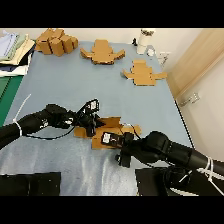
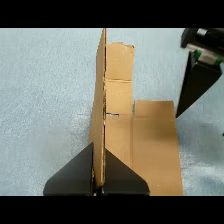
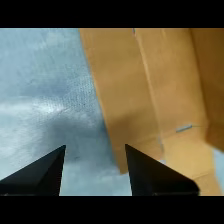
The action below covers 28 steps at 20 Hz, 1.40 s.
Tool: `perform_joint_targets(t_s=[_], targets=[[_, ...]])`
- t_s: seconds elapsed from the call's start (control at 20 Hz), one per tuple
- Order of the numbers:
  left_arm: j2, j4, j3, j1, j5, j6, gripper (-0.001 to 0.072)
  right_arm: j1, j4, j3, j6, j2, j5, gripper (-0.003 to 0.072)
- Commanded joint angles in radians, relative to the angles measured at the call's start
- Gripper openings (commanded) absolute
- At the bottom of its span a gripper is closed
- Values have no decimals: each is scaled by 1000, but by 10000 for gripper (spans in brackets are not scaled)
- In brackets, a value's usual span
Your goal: Fold the box.
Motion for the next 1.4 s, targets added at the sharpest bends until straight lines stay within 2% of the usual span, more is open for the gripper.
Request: perform_joint_targets(t_s=[0.0, 0.1, 0.65, 0.9, 1.05, 1.2, 1.25, 1.3, 1.35], targets=[[0, 0, 0, 0, 0, 0, 13, 29, -185, -14, -10, -60, 124, 559], [0, 0, 0, 0, 0, 0, 13, 29, -248, -14, 37, -84, 148, 559], [0, 0, 0, 0, 0, 0, 14, 29, -330, -14, 120, -96, 154, 559], [0, 0, 0, 0, 0, 0, 14, 29, -332, -14, 129, -63, 153, 559], [0, 0, 0, 0, 0, 0, 13, 29, -364, -12, 240, -39, 153, 560], [0, 0, 0, 0, 0, 0, 14, 29, -359, -12, 266, -40, 153, 565], [0, 0, 0, 0, 0, 0, 13, 29, -363, -11, 265, -40, 154, 604], [0, 0, 0, 0, 0, 0, 14, 29, -373, -11, 265, -40, 154, 719], [0, 0, 0, 0, 0, 0, 13, 28, -386, -8, 265, -39, 154, 720]])
